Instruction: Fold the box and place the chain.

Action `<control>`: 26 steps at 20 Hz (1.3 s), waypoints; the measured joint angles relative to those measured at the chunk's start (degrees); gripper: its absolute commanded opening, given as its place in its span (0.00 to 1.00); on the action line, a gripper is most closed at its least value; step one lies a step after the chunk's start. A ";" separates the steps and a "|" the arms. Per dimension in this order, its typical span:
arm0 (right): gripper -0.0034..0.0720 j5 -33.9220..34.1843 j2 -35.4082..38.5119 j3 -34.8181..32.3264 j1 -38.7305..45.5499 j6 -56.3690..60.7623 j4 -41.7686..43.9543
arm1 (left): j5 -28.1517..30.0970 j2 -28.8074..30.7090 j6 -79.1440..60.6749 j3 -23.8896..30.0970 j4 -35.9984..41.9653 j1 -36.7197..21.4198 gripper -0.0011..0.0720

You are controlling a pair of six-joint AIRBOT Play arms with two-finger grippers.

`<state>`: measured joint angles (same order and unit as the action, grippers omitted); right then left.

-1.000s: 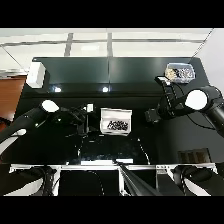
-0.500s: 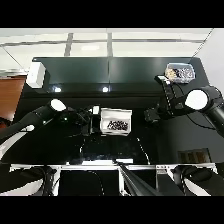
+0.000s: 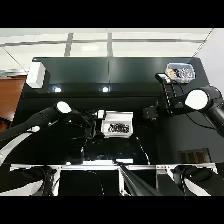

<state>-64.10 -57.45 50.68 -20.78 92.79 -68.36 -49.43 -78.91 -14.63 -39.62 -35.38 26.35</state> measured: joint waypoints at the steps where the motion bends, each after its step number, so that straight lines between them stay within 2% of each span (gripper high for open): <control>1: 1.00 2.10 -0.15 -0.04 -0.04 0.00 0.52 | -0.13 -0.02 0.00 0.00 0.00 0.20 0.56; 5: 1.00 15.54 -2.86 -0.11 -0.04 -1.77 7.67 | -0.11 -0.07 0.00 0.00 0.07 0.63 0.57; 7: 1.00 18.78 -5.77 -0.15 -0.20 -5.20 12.11 | -0.11 -0.07 0.00 0.00 0.07 0.70 0.57; 9: 0.99 16.70 -8.33 -0.15 -0.87 -11.58 15.13 | -0.11 -0.07 0.00 0.00 0.09 0.72 0.57; 14: 1.00 2.01 -9.75 0.37 -1.64 -33.88 17.64 | -0.13 -0.07 0.00 0.00 0.09 0.74 0.57; 17: 1.00 -2.47 -9.60 0.24 -1.84 -45.35 18.23 | -0.13 -0.07 0.00 0.00 0.09 0.74 0.57; 20: 1.00 -2.49 -9.55 -0.13 -2.69 -55.08 18.49 | -0.13 -0.07 0.02 0.00 0.09 0.74 0.57; 26: 1.00 3.48 -10.40 -0.72 -6.36 -66.31 18.58 | -0.13 -0.07 0.02 0.00 0.09 0.74 0.57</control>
<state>-60.62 -67.85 49.95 -27.14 26.48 -49.78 -49.56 -78.98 -14.61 -39.62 -35.29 27.09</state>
